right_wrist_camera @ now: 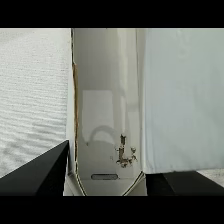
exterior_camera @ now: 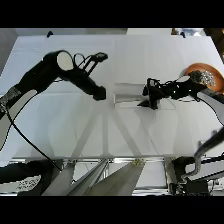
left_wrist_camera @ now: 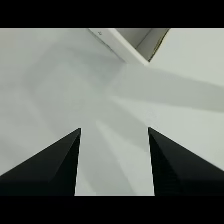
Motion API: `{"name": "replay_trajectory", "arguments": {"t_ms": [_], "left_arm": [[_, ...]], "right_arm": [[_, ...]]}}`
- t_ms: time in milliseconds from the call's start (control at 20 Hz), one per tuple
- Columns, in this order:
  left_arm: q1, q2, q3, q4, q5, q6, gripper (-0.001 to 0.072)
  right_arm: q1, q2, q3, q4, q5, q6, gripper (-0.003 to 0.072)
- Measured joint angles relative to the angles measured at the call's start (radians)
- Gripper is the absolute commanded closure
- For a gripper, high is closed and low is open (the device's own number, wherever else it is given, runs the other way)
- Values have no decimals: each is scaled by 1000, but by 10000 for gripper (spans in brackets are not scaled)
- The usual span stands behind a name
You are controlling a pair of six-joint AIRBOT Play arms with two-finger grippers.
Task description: Fold the box and place the chain.
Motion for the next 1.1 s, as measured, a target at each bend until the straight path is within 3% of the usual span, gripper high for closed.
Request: {"name": "replay_trajectory", "arguments": {"t_ms": [150,250,300,500,700,1100], "left_arm": [[58,2,-103,-96,61,361,208],[84,2,-151,-142,104,560,47],[94,1,-166,-165,129,644,8],[137,-33,-197,-359,169,1014,10],[160,-111,-206,-551,141,1310,10],[168,-261,-193,-734,61,1535,10]], "right_arm": [[0,0,0,0,0,0,282],[0,0,0,0,0,0,282],[0,0,0,0,0,0,282],[0,0,0,0,0,0,282],[0,0,0,0,0,0,282],[0,0,0,0,0,0,282]]}}
